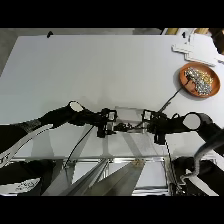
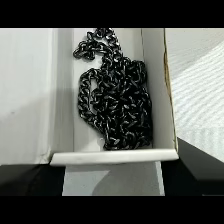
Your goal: Fold the box and place the chain.
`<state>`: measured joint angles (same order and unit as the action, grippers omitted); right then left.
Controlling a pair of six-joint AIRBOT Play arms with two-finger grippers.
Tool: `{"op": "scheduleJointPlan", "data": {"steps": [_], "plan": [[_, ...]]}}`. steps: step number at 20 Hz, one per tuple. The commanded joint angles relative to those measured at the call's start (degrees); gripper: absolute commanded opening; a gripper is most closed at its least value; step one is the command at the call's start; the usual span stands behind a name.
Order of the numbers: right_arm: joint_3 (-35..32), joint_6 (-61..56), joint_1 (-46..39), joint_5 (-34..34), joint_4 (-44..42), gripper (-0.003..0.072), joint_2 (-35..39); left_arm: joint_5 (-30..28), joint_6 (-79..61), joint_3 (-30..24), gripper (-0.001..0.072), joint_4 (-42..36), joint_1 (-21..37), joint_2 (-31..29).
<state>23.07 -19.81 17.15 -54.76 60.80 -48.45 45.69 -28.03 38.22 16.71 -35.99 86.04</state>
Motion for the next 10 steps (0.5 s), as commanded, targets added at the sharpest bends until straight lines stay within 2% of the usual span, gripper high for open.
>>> {"op": "scheduleJointPlan", "data": {"steps": [1, 3, 6, 10], "plan": [[6.45, -12.94, 0.31, -10.27, 3.39, 0.0016, 5.68, 0.00, -0.02, 0.00, 0.0207, 0.00, 0.04, -0.02], [13.57, -18.40, 3.50, -13.38, 3.39, 0.0016, 5.88, 0.00, -0.02, 0.00, 0.0208, 0.00, 0.04, -0.02], [21.99, -23.02, 12.09, -10.38, 2.95, 0.0016, 4.48, 0.00, -0.02, 0.00, 0.0207, 0.00, 0.04, -0.02], [24.26, -25.53, 19.52, -2.86, -0.02, 0.0016, -2.27, 0.00, -0.02, 0.00, 0.0207, 0.00, 0.04, -0.02]]}}
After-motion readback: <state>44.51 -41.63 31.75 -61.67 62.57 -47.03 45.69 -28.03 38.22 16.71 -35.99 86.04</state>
